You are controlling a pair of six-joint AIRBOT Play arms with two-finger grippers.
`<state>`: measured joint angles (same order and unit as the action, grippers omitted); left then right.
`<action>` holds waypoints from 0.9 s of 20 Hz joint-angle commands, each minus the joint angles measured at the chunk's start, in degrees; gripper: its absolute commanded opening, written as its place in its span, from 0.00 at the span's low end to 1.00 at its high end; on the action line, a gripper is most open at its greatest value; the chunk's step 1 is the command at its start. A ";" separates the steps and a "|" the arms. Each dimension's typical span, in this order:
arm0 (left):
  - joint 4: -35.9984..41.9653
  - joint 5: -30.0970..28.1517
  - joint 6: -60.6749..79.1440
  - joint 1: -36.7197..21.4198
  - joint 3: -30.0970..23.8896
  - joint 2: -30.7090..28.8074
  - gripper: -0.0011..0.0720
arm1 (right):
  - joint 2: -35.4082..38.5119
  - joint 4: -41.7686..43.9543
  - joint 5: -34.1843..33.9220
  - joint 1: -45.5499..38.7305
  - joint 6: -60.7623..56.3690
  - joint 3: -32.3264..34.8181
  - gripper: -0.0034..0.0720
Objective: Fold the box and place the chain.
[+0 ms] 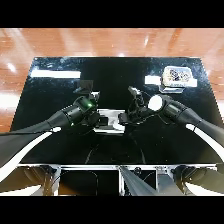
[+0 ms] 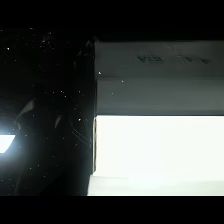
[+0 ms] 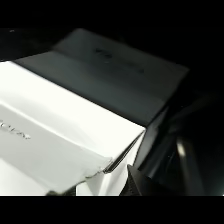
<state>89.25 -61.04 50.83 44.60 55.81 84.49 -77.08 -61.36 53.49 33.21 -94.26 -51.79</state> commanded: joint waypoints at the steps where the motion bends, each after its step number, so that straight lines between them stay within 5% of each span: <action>1: -0.04 0.00 0.02 0.04 0.02 0.02 0.05 | 0.02 -12.55 0.50 3.78 -15.76 -2.49 0.57; 6: -0.07 0.02 0.02 0.04 0.02 0.02 0.05 | 0.02 -19.45 0.50 7.93 -29.22 -2.56 0.55; 18: -0.31 1.38 0.04 0.04 0.02 0.04 0.05 | -1.44 -22.73 0.87 10.95 -36.50 -3.48 0.55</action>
<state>89.01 -60.66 50.85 44.60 55.81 84.49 -77.76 -83.72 54.00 43.55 -129.67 -54.83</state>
